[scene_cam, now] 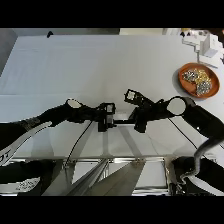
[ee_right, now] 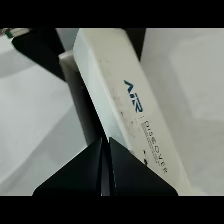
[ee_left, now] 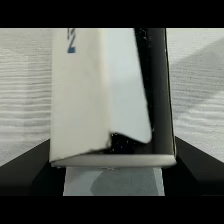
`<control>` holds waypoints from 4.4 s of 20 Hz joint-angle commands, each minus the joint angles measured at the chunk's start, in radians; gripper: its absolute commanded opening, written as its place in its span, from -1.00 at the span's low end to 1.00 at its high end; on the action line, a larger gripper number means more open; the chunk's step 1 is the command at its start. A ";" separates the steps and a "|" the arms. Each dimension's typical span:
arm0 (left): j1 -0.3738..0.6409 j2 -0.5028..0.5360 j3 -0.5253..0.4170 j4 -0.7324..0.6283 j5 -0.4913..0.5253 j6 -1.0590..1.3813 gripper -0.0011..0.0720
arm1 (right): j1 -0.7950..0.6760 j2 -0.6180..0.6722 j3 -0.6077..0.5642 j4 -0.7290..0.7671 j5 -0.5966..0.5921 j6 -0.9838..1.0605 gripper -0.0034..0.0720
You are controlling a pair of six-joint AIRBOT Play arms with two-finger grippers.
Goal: Fold the box and place the chain.
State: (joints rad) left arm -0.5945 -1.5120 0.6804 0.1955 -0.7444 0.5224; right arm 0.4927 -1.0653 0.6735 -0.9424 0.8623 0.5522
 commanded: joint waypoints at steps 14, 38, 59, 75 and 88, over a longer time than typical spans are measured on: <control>0.000 0.000 0.001 -0.001 0.007 -0.003 -0.28 | -0.001 0.167 0.073 -0.055 0.040 -0.115 0.05; 0.000 0.001 0.001 -0.001 0.008 -0.003 -0.28 | 0.026 -0.075 0.158 -0.034 0.117 -0.141 -0.34; 0.000 0.001 0.001 -0.001 0.008 -0.003 -0.28 | 0.092 -0.082 0.140 -0.202 0.027 -0.026 -0.79; 0.000 0.001 0.001 -0.001 0.007 -0.003 -0.28 | 0.092 -0.051 0.131 -0.201 -0.016 -0.026 -0.79; 0.000 0.001 0.001 -0.001 0.008 -0.003 -0.28 | 0.092 -0.051 0.087 -0.136 -0.003 -0.030 -0.79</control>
State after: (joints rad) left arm -0.5934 -1.5120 0.6811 0.1947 -0.7361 0.5198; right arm 0.5838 -1.1152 0.7727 -1.1053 0.8467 0.5232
